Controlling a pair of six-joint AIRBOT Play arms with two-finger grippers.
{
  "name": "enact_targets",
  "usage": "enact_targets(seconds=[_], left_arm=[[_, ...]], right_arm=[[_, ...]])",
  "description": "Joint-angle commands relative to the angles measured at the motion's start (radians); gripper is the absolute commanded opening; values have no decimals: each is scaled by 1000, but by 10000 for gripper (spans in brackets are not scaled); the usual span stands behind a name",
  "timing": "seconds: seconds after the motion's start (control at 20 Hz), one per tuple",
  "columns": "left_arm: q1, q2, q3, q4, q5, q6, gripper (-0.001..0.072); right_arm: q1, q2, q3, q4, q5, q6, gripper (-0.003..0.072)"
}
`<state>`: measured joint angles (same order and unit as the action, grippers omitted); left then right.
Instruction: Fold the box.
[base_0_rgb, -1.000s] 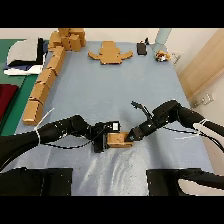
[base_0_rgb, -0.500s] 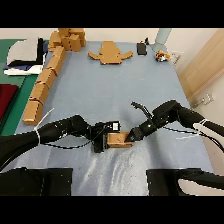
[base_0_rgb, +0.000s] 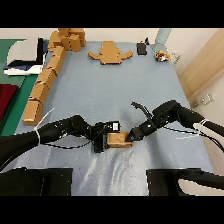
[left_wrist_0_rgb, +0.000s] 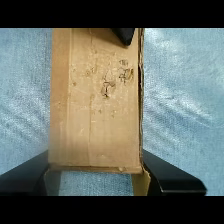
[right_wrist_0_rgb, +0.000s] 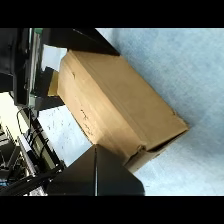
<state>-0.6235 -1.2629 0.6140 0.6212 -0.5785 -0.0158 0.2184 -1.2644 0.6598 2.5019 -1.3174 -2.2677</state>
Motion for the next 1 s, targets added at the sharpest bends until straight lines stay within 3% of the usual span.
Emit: enact_targets(seconds=[0.0,0.8,0.95], left_arm=[[0,1,0,0,0,0,454],[0,1,0,0,0,0,454],[0,1,0,0,0,0,454]], right_arm=[[1,0,-1,-1,13,1,5],[1,0,0,-2,34,9,5],[1,4,0,35,-8,-3,5]])
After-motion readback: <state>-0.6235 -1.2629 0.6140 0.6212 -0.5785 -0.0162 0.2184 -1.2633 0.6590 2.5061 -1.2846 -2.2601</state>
